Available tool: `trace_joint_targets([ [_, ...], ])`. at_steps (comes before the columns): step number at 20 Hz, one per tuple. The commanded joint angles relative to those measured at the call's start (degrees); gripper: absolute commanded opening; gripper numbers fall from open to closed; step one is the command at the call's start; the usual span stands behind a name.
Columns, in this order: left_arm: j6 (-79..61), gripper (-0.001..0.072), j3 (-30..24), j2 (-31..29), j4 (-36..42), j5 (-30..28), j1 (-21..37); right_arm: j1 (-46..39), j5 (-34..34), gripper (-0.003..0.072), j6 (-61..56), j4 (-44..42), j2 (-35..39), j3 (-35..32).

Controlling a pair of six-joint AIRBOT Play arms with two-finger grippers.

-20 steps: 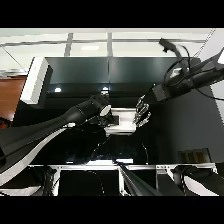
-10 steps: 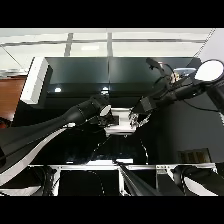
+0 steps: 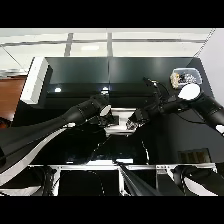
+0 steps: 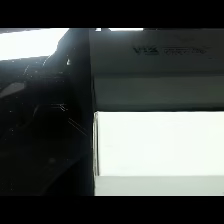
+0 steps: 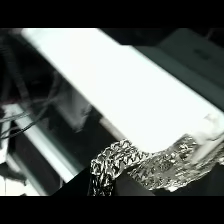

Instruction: Fold the box and place the chain.

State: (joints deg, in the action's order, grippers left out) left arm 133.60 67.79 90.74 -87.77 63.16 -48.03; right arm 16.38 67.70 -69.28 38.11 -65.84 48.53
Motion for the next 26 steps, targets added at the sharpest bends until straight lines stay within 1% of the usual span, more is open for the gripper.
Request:
trace_joint_targets([
  [1, 0.0, 0.003, 0.0, 0.0, 0.0, 0.0, 0.0, 0.3, -5.2, 0.0029, 0.0, 1.1, 0.0, -2.2],
  [2, 0.0, 0.003, 0.0, 0.0, 0.0, 0.0, 0.0, 0.3, -5.6, 0.0187, -0.1, 1.1, 0.0, -2.2],
  [3, 0.0, 0.0029, 0.0, 0.0, 0.0, 0.0, 0.0, 0.1, -5.5, 0.0283, -0.1, 1.1, 0.0, -2.1],
  [4, 0.0, 0.003, 0.0, 0.0, 0.0, 0.0, 0.0, -0.7, -4.0, 0.0282, -0.1, 1.2, 0.0, -1.7],
  [6, 0.0, 0.003, 0.0, 0.0, 0.0, 0.0, 0.0, -4.5, 2.1, 0.0281, 0.1, 1.7, 0.5, -0.3],
  [7, 0.0, 0.003, 0.0, 0.0, 0.0, 0.0, 0.0, -7.5, 4.7, 0.0279, 0.1, 3.2, 1.6, 0.0],
  [8, 0.0, 0.003, 0.0, 0.0, 0.0, 0.0, 0.0, -10.6, 6.2, 0.0247, 0.1, 5.9, 3.1, 0.0],
  [9, 0.0, 0.003, 0.0, 0.0, 0.0, 0.0, 0.0, -13.4, 7.2, 0.0242, 0.0, 8.8, 4.9, -0.3],
  [11, 0.0, 0.003, 0.0, 0.0, 0.0, 0.0, 0.0, -16.9, 4.9, 0.0243, 2.0, 13.3, 9.4, -4.0],
  [12, 0.0, 0.003, 0.0, 0.0, 0.0, 0.0, 0.0, -17.1, 2.0, 0.0246, 4.0, 14.3, 11.4, -7.1],
  [13, 0.0, 0.003, 0.0, 0.0, 0.0, 0.0, 0.0, -16.8, -1.5, 0.0381, 6.0, 13.9, 12.5, -10.4],
  [14, 0.0, 0.0029, 0.0, 0.0, 0.0, 0.0, 0.0, -16.0, -4.8, 0.0609, 7.8, 13.6, 12.5, -13.0],
  [15, 0.0, 0.003, 0.0, 0.0, 0.0, 0.0, 0.0, -14.4, -8.7, 0.0671, 13.3, 13.8, 12.4, -15.4],
  [17, 0.0, 0.003, 0.0, 0.0, 0.0, 0.0, 0.0, -9.4, -16.1, 0.0674, 29.7, 17.3, 12.4, -18.9],
  [18, 0.0, 0.003, 0.0, 0.0, 0.0, 0.2, 0.0, -6.6, -18.3, 0.0674, 39.8, 18.2, 12.3, -20.0],
  [19, 0.0, 0.003, 0.0, 0.0, 0.0, 0.1, 0.0, -3.8, -19.2, 0.0673, 51.9, 18.8, 12.3, -20.5],
  [20, 0.0, 0.003, 0.0, 0.0, 0.0, 0.1, 0.0, -2.6, -19.5, 0.0674, 58.5, 17.2, 11.5, -20.3],
  [21, 0.0, 0.003, 0.0, 0.0, 0.0, 0.1, 0.0, -2.6, -20.8, 0.0673, 59.3, 13.9, 9.9, -20.3],
  [22, 0.0, 0.003, 0.0, 0.0, 0.0, 0.1, 0.0, -2.6, -21.6, 0.0673, 60.8, 12.7, 8.4, -20.3],
  [26, 0.0, 0.003, 0.0, 0.0, 0.0, 0.1, 0.0, -2.4, -23.4, 0.0673, 68.4, 10.3, 3.0, -20.3],
])
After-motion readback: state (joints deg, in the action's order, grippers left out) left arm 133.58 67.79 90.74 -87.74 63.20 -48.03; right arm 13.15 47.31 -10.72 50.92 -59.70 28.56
